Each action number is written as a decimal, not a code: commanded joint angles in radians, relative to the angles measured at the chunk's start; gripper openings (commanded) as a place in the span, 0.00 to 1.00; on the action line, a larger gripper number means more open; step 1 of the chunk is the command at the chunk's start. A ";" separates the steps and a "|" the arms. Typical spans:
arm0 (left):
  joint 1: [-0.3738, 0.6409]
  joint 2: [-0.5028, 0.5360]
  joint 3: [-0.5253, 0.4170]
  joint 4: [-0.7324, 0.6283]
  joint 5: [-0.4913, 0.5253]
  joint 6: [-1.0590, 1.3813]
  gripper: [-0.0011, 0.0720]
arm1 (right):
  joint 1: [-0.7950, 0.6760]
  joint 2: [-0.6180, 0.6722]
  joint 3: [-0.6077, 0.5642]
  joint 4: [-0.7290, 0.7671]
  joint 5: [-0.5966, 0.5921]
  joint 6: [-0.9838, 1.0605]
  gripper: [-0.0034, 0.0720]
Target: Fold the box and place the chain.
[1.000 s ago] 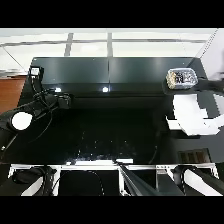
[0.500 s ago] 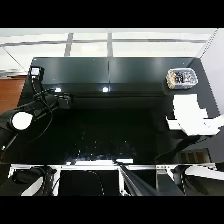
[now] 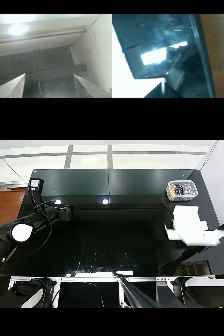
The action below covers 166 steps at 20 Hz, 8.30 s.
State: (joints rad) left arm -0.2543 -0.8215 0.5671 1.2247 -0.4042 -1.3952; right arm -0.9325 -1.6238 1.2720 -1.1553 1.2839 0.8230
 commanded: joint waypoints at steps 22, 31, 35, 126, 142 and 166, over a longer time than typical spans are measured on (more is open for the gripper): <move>-0.080 -0.228 0.076 -0.322 -0.212 0.026 0.96 | 1.132 0.800 -1.001 0.801 -0.825 0.128 0.06; 0.084 -0.754 0.386 -0.613 -0.815 0.204 0.97 | 1.269 0.799 -1.006 0.805 -0.869 0.131 0.07; 0.017 -0.848 0.402 -0.772 -0.882 0.394 0.96 | 1.269 0.799 -1.006 0.807 -0.865 0.131 0.07; -0.291 -0.579 0.203 -0.578 -0.321 1.552 0.05 | 1.240 0.386 -0.755 0.675 -0.512 -1.252 0.98; -0.291 -0.579 0.203 -0.578 -0.310 1.552 0.05 | 1.300 0.375 -0.753 0.523 -0.607 -1.071 0.98; -0.280 -0.535 0.203 -0.539 -0.313 1.456 0.75 | 1.274 0.375 -0.748 0.537 -0.571 -1.084 0.67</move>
State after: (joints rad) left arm -0.5419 -1.3842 0.7696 0.6537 -0.7136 0.1360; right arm 0.3408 -1.2495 0.5236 -0.6167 0.7124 -0.2619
